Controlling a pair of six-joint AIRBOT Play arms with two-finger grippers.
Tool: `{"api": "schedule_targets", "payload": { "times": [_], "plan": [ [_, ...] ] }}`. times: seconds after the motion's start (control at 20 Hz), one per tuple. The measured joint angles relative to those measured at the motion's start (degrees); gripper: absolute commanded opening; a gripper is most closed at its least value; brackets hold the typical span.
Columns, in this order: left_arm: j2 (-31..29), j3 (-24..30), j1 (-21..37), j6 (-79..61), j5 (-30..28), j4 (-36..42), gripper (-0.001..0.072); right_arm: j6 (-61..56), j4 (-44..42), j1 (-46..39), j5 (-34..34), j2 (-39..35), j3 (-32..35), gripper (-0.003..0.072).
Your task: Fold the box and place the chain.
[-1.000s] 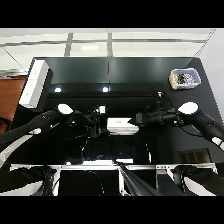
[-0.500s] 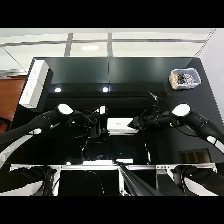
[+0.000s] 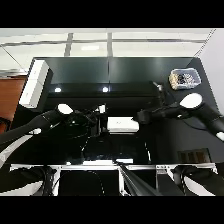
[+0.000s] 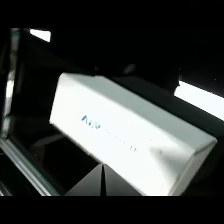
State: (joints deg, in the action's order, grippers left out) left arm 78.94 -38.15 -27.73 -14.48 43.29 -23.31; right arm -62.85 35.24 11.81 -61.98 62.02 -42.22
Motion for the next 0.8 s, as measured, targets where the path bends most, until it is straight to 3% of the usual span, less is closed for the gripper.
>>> {"api": "schedule_targets", "payload": {
  "times": [0.1,0.25,0.45,0.65,0.8],
  "plan": [
    [0.0,0.0,0.0,-0.2,-0.7,1.5,0.0719,-0.7,3.0,-4.1,-4.2,-3.0,-2.4,0.001],
    [-1.1,0.0,0.2,0.5,-0.7,-0.2,0.0719,-2.3,7.9,-11.2,-9.7,-7.7,-4.2,0.001],
    [-7.1,0.0,0.4,4.7,-0.7,-9.0,0.0714,-3.2,15.7,-20.8,-16.5,-12.9,-4.4,0.001],
    [-10.5,-2.8,-0.9,9.1,0.9,-12.3,0.0713,-3.4,17.9,-26.3,-16.7,-15.2,-1.6,0.0011],
    [-8.0,-8.4,-4.2,11.1,1.3,-12.5,0.0712,-2.3,15.7,-27.6,-14.6,-15.8,0.6,0.0011]
  ]
}}
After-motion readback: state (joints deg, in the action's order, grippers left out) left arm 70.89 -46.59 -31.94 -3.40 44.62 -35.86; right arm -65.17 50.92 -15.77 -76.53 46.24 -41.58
